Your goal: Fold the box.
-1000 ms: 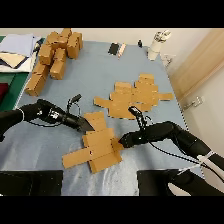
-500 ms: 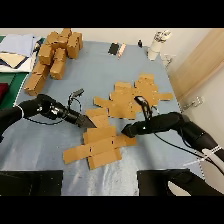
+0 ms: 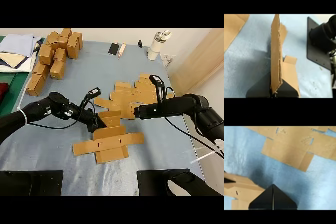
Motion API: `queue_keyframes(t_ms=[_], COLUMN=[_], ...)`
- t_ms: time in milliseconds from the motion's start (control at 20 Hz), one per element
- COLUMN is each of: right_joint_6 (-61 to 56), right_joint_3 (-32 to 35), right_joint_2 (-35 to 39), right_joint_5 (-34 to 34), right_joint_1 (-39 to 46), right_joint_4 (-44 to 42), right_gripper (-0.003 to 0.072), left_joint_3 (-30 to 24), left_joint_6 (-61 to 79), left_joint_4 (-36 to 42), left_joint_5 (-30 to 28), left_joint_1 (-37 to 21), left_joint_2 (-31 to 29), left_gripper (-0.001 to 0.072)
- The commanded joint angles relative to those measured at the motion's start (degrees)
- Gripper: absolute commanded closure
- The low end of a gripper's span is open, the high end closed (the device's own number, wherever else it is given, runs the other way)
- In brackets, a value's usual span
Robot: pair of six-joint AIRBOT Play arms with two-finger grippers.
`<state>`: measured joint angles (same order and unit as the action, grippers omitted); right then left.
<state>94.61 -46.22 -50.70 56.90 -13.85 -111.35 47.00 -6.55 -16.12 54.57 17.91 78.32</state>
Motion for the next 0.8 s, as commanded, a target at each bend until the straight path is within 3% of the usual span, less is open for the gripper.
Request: queue_keyframes(t_ms=[0,150,350,500,750], right_joint_6=[-3.2,-5.1,-6.4,-7.8,-8.3], right_joint_3=[-0.8,-0.3,1.8,3.9,4.6], right_joint_2=[-0.1,-0.1,-0.1,-0.1,-0.1], right_joint_5=[-2.0,-2.0,-3.3,-5.8,-8.8], right_joint_1=[0.3,0.2,0.2,0.2,0.2], right_joint_4=[3.3,5.4,6.0,5.9,5.7], right_gripper=[0.0685,0.0685,0.0685,0.0685,0.0685], left_joint_3=[-1.4,-3.6,-9.4,-11.9,-14.3], left_joint_6=[7.3,10.5,21.2,26.7,32.3], left_joint_4=[-0.6,0.0,6.7,7.6,7.4], left_joint_5=[-4.1,-5.7,-8.9,-14.6,-16.0], left_joint_1=[3.7,5.1,5.3,5.3,8.5], left_joint_2=[-0.5,-2.6,-9.0,-13.1,-13.2], left_gripper=[0.0699,0.07,0.07,0.07,0.0699])
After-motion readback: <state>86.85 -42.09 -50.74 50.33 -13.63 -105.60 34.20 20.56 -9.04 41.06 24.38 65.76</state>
